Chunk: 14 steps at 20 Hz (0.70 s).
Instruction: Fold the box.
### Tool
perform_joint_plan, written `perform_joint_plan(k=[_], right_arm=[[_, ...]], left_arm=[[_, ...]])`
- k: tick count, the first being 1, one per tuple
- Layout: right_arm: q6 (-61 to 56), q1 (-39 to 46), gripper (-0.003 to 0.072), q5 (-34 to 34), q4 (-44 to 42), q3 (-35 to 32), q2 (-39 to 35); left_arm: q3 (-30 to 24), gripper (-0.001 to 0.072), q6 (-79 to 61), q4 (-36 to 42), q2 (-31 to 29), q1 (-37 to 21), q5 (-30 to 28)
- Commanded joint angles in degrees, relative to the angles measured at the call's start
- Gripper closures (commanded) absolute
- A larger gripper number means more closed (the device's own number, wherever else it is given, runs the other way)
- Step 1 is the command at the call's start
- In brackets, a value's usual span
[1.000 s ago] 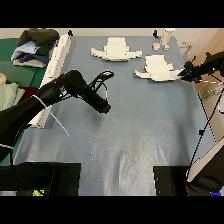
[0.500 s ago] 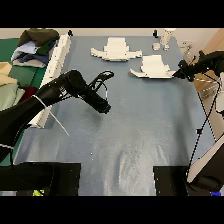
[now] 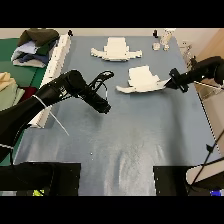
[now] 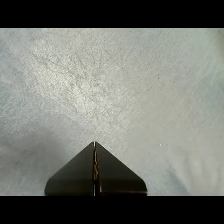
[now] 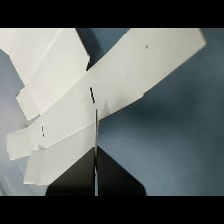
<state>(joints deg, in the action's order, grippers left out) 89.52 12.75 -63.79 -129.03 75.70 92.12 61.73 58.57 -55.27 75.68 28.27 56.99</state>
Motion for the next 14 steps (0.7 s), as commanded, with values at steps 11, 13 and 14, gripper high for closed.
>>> perform_joint_plan(k=[11, 13, 14], right_arm=[[-2.60, -13.44, 0.0099, 12.63, 1.62, -46.95, -36.06], [-2.67, -13.09, 0.0100, 9.22, 8.09, -43.06, -36.04], [-3.02, -11.76, 0.0100, 6.67, 13.16, -39.65, -35.89]], left_arm=[[0.04, 0.0697, -0.02, -0.02, 0.02, -0.02, -0.02], [0.04, 0.0697, -0.02, 0.00, 0.02, -0.02, -0.02], [0.04, 0.0697, -0.02, 0.00, 0.02, -0.02, 0.00]])
